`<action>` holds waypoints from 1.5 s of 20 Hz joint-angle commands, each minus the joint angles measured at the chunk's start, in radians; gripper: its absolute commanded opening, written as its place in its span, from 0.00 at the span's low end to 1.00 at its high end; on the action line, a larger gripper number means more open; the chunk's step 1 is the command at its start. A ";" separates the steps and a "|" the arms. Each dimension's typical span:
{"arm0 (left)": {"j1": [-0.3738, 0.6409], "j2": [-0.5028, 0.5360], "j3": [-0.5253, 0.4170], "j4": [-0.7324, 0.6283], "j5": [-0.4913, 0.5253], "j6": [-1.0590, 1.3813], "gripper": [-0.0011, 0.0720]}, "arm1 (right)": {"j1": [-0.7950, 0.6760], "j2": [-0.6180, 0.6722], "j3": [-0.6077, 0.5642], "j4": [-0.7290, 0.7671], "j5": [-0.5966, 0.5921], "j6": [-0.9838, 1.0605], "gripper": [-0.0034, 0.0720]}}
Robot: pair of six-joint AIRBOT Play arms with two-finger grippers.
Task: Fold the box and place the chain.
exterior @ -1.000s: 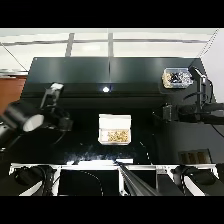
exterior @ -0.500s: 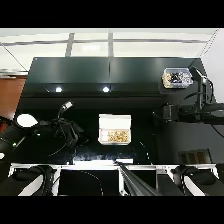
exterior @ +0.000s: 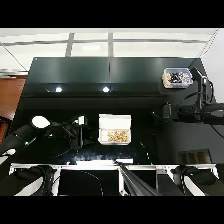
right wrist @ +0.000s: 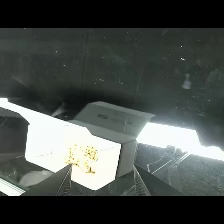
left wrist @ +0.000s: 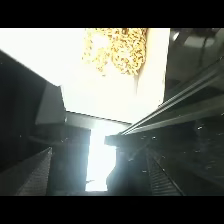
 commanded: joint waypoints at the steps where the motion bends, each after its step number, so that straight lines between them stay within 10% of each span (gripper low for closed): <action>1: -0.046 -0.034 0.011 -0.036 0.070 0.075 0.99 | 0.000 0.001 0.000 0.000 -0.005 0.005 0.65; 30: -0.207 -0.137 0.090 -0.056 0.125 -0.013 0.99 | 0.001 0.001 0.000 -0.002 -0.027 0.004 0.65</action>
